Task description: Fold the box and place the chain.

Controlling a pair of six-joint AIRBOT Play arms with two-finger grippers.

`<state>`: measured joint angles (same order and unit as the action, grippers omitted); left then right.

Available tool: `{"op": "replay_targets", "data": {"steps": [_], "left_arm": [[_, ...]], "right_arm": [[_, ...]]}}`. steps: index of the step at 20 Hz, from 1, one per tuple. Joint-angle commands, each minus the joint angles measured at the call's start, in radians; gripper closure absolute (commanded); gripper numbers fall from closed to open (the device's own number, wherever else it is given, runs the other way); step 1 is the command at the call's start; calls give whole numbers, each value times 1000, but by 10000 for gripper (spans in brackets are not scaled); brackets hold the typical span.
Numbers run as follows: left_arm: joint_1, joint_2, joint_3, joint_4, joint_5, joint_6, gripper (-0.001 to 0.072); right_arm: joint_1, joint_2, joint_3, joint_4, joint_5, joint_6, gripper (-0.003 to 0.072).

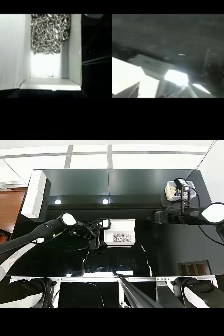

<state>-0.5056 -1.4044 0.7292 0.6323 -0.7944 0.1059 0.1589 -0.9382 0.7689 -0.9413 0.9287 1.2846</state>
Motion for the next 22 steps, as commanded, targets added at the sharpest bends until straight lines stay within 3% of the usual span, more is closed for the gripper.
{"op": "replay_targets", "data": {"steps": [1, 4, 6, 12, 17, 22], "left_arm": [[0, 2, 1, 0, 7, -18, 311], [0, 2, 1, 0, 5, -17, 311], [0, 2, 1, 0, 4, -17, 311], [0, 2, 1, 0, 5, -17, 310], [0, 2, 1, -1, 6, -16, 309], [-1, 2, 1, 0, 6, -16, 309]], "right_arm": [[79, -43, 0, 84, -102, -45, -30], [78, -109, 5, 116, -270, -45, -30], [80, -168, 14, 185, -291, -100, -29], [157, -219, 17, 232, -182, -410, -28], [163, -218, 23, 142, 100, -602, -28], [179, -218, 22, 95, 125, -688, -28]]}}
